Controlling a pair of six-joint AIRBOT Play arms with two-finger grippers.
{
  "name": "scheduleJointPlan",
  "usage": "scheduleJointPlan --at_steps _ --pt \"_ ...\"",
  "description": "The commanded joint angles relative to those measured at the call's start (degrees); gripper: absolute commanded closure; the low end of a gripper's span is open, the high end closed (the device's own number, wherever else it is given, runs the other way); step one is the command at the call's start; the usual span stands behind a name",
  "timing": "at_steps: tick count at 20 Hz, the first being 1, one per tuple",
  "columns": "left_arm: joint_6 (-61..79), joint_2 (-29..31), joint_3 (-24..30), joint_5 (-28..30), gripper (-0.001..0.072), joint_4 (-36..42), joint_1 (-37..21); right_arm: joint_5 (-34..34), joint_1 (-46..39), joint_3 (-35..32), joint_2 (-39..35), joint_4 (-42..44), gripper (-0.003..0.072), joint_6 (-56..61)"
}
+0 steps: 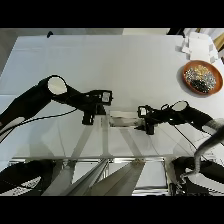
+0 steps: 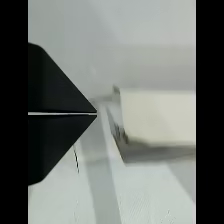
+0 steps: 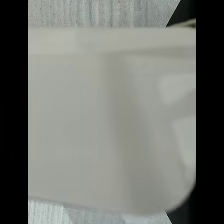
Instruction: Fold the box and place the chain.
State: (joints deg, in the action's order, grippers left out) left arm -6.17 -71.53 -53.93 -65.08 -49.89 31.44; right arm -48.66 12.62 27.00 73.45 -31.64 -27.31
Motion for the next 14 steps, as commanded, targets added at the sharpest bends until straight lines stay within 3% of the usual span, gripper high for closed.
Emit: scheduleJointPlan --at_steps 1,3,9,14 --pt "1.62 0.42 1.77 -2.71 0.0703 5.95 3.65 -0.02 0.00 0.02 0.00 0.00 0.0327 0.02" --pt "3.43 -1.09 1.79 -0.02 0.0706 8.55 5.46 -0.02 0.00 0.02 0.00 0.00 0.0327 0.02" --pt "3.32 -6.97 1.77 21.40 0.0706 17.51 5.79 -0.02 0.00 0.02 0.00 0.00 0.0327 0.02" --pt "3.17 -11.41 1.79 27.63 0.0707 21.18 5.77 -0.02 0.00 0.02 0.00 0.02 0.0327 0.02"
